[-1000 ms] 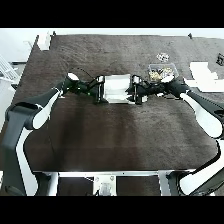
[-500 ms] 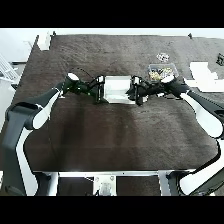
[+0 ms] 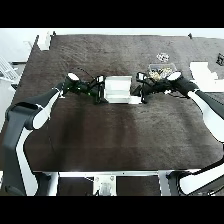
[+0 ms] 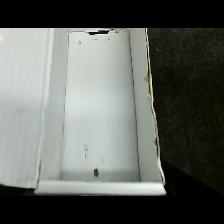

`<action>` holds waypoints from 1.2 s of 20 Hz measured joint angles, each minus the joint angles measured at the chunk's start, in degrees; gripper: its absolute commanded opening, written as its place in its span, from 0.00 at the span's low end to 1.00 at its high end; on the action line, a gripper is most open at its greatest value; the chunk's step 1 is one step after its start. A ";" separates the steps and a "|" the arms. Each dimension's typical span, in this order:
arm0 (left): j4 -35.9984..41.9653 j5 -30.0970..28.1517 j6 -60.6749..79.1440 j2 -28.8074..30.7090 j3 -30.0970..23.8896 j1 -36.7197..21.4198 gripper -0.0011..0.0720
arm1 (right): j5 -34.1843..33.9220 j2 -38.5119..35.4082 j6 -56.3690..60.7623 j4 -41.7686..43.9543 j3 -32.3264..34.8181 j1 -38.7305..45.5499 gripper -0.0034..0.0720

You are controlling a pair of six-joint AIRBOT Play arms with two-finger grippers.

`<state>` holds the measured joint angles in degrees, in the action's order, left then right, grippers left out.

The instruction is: Fold the box and place the chain.

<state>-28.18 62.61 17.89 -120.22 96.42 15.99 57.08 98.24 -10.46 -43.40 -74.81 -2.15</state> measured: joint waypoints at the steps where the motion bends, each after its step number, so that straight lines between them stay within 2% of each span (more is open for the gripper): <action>1: 0.00 0.00 0.00 0.00 0.00 0.00 0.67 | -0.02 -0.90 2.40 -0.76 0.00 0.37 0.06; 7: -0.02 0.00 0.02 0.00 0.00 -0.02 0.67 | 0.09 -6.08 22.88 -2.27 0.00 4.39 0.06; 13: -0.04 0.00 0.04 0.00 0.00 -0.04 0.67 | -0.04 -7.08 42.49 -2.67 0.85 12.72 0.06; 19: -0.04 0.00 0.07 0.00 0.00 -0.04 0.67 | 1.20 -3.65 51.39 -2.69 2.64 15.04 0.06; 24: -0.02 -0.02 0.07 0.00 0.00 -0.04 0.67 | 3.78 0.90 53.72 -2.34 2.91 11.30 0.06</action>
<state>-28.21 62.59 17.96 -120.22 96.42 15.94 60.86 99.13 43.27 -45.74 -71.90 9.15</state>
